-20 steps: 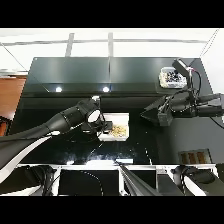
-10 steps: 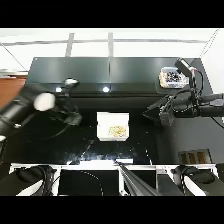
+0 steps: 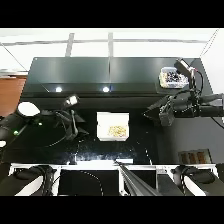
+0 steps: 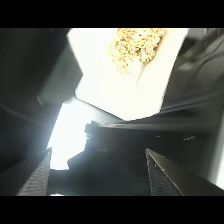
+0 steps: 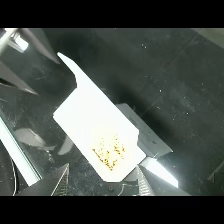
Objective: Fold the box and place the chain.
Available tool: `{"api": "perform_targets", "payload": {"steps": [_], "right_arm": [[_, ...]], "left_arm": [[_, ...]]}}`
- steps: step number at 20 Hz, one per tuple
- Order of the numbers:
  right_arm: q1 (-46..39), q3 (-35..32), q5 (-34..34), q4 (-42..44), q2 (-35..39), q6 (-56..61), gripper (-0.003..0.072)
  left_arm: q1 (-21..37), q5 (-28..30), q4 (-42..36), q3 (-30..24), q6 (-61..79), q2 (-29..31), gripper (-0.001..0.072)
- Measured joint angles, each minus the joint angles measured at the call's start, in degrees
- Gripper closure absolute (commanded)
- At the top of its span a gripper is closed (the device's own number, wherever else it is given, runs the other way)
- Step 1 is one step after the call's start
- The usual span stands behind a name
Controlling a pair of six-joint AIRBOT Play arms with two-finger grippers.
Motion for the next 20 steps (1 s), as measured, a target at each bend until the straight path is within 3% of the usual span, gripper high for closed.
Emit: {"api": "perform_targets", "payload": {"steps": [7, 20], "right_arm": [[0.00, -0.02, -0.70, -0.02, 0.00, 0.00, 0.0186], [0.00, -0.02, -1.46, 0.15, 0.00, 0.44, 0.0186]], "left_arm": [[-8.61, 8.22, -3.89, -1.33, 17.90, -8.35, -0.0003], [-10.36, 12.96, -8.94, -1.44, 20.85, -11.96, 0.0000]]}}
